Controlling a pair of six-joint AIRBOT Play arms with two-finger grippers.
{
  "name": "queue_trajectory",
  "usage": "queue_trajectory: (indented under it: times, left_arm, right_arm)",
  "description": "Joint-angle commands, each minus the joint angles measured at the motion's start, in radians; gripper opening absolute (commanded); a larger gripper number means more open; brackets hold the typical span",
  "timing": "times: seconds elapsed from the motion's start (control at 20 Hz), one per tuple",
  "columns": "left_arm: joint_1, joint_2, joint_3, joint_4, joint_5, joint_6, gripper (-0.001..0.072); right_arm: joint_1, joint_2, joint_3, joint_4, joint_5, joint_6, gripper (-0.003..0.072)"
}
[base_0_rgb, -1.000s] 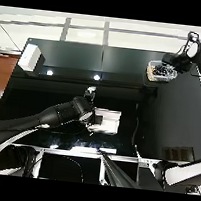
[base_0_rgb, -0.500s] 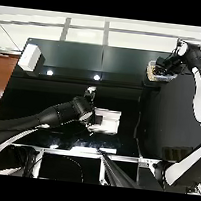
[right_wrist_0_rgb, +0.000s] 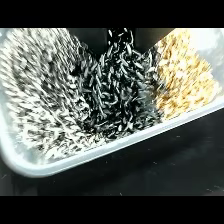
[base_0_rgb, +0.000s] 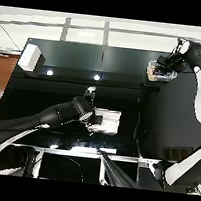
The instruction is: Fold the box and place the chain.
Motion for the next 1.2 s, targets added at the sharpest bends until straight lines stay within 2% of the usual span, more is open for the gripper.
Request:
queue_trajectory:
  times: [0.0,0.6,0.7,0.85,1.0,1.15]
  left_arm:
    - [0.001,0.0,0.001,0.0,0.0,0.0,0.0024]
    - [0.0,0.0,0.001,0.0,0.0,0.0,0.0024]
    - [0.0,0.0,0.001,0.0,0.0,0.0,0.0024]
    - [0.0,0.0,0.001,0.0,0.003,0.0,0.0024]
    - [0.0,0.0,0.001,0.0,0.003,0.0,0.0024]
    - [0.0,0.0,0.001,0.0,0.004,0.0,0.0024]
  right_arm:
    - [-0.008,0.095,0.005,-0.003,0.022,-0.077,0.0011]
    - [-0.01,0.479,0.006,0.052,-0.043,-0.212,0.001]
    - [-0.01,0.54,0.006,0.085,-0.015,-0.247,0.001]
    - [-0.009,0.651,0.001,0.177,0.117,-0.308,0.001]
    - [0.03,0.808,-0.097,0.223,0.249,-0.389,0.001]
    - [0.099,1.015,-0.32,0.221,0.288,-0.399,0.001]
